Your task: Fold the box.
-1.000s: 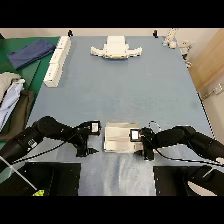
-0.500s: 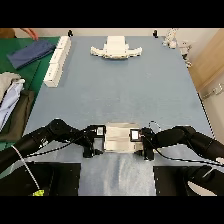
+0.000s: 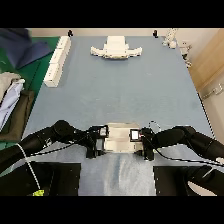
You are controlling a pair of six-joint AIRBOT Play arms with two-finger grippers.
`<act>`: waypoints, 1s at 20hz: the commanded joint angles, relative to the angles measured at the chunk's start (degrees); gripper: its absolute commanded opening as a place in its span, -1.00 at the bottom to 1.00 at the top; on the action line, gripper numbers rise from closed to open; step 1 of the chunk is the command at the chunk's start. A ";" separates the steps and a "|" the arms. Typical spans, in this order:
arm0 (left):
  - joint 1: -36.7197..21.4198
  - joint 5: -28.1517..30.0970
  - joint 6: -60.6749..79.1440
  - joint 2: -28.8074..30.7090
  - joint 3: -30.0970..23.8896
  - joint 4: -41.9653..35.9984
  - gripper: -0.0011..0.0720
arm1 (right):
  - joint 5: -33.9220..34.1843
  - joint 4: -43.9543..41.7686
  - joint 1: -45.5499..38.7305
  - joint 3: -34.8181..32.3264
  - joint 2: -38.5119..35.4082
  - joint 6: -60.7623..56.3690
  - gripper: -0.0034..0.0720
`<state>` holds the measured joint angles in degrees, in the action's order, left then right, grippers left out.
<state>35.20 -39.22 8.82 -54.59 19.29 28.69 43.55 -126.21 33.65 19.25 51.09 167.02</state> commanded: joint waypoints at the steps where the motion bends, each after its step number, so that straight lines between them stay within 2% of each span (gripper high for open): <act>1: 0.20 0.63 0.85 -0.13 0.00 -0.44 0.92 | -0.02 -0.02 0.02 -0.02 0.02 -0.02 0.59; 7: 2.38 1.57 1.31 -2.64 0.00 -0.44 0.92 | 0.00 0.00 0.04 -0.02 0.02 -0.02 0.59; 10: 3.43 3.96 1.27 -4.04 0.00 -0.52 0.92 | 0.00 -0.02 0.04 -0.02 0.02 -0.02 0.59; 20: 3.41 5.27 1.31 -4.15 0.00 -2.80 0.92 | -0.02 0.00 0.02 -0.02 0.02 -0.02 0.59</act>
